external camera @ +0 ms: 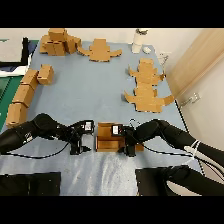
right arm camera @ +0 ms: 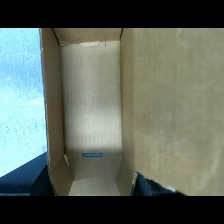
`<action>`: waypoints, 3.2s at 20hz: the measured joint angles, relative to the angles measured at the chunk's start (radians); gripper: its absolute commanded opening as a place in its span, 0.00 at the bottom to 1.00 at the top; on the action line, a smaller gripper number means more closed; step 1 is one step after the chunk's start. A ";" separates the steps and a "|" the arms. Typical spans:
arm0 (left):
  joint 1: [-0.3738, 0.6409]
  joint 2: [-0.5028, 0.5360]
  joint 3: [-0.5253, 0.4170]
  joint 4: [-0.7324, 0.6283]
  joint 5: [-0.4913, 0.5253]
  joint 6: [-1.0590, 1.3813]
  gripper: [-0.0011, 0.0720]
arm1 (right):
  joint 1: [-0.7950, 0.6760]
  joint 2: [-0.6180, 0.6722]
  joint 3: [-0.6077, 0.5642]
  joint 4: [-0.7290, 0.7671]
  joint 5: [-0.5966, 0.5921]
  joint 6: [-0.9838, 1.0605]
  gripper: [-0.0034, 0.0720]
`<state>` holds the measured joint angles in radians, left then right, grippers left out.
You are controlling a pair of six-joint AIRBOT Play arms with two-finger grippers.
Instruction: Fold the box.
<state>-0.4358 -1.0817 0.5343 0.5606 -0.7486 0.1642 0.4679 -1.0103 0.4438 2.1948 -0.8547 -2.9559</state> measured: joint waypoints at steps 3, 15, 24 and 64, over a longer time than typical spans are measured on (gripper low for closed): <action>-0.010 -0.033 -0.013 -0.036 0.040 0.076 0.97 | 0.000 0.000 0.000 0.000 0.000 0.000 0.73; -0.121 -0.086 -0.020 -0.154 0.138 0.137 0.97 | 0.000 0.000 0.000 0.000 0.000 0.000 0.73; -0.159 -0.135 -0.017 -0.180 0.184 0.142 0.97 | 0.000 0.000 0.000 0.000 0.000 0.000 0.73; -0.163 -0.139 -0.017 -0.192 0.197 0.136 0.63 | 0.000 0.005 0.010 -0.021 -0.036 0.063 1.00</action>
<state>-0.5987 -1.2205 0.5175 0.3691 -0.5514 0.3000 0.4679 -1.0054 0.4541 2.1738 -0.8906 -2.8929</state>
